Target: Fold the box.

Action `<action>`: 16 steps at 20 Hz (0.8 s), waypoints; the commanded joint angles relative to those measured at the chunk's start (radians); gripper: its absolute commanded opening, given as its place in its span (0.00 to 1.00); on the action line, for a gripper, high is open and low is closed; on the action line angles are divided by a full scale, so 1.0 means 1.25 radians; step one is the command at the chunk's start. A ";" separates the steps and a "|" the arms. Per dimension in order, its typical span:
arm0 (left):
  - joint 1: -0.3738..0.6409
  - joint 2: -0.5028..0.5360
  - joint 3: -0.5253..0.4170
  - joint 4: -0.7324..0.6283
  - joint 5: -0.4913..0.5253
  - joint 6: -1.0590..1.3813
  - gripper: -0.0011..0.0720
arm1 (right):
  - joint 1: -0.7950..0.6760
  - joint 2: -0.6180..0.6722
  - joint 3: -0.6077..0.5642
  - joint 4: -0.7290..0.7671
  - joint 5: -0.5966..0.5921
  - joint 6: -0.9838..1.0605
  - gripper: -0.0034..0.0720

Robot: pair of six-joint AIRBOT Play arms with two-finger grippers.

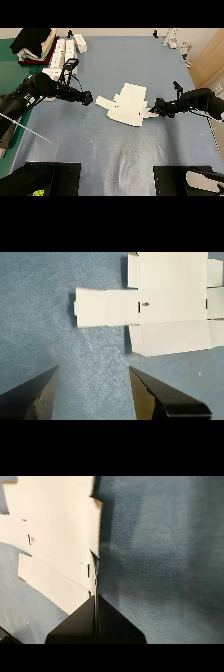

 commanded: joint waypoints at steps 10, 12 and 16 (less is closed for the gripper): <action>0.033 -0.036 0.001 -0.003 -0.114 -0.046 0.96 | 0.160 0.118 -0.099 -0.047 -0.059 -0.156 0.05; 0.036 -0.065 0.000 -0.005 -0.142 -0.043 0.96 | 0.190 0.156 -0.126 -0.047 -0.019 -0.167 0.05; 0.037 -0.134 0.001 -0.109 -0.160 0.038 0.96 | 0.241 0.211 -0.177 -0.046 0.033 -0.168 0.05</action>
